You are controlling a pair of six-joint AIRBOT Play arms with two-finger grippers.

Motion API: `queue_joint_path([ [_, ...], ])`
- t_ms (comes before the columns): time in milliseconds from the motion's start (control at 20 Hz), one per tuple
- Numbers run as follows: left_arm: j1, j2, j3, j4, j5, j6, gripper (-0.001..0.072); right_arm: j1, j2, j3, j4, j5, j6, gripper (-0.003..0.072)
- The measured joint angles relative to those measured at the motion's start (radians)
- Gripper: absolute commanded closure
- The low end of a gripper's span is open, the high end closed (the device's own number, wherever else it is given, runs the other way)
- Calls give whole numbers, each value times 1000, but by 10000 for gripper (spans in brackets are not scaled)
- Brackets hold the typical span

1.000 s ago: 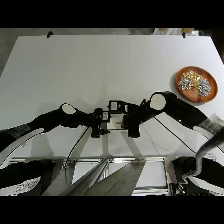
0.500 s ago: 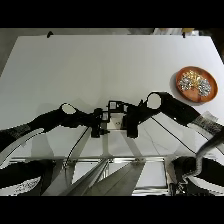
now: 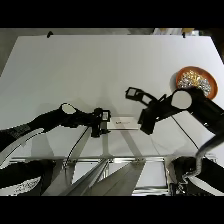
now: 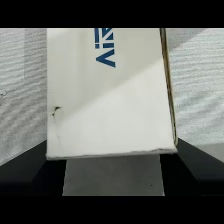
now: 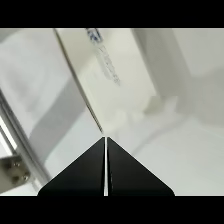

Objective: Fold the box and place the chain.

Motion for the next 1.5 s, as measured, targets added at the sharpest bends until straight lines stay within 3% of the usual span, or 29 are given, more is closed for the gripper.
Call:
queue_joint_path([
  [250, 0, 0, 0, 1, 0, 2, 384, -100, 27, 0, -144, 39, 251, 665],
  [700, 0, 0, 0, 1, 0, 2, 384, -124, 28, 0, -306, 42, 439, 665],
  [1250, 3, 5, 0, 4, -5, 2, 385, -125, 28, 0, -181, 207, 584, 665],
  [1500, 68, 135, 0, 5, -5, -59, 385, -125, 28, 0, -168, 225, 591, 664],
])
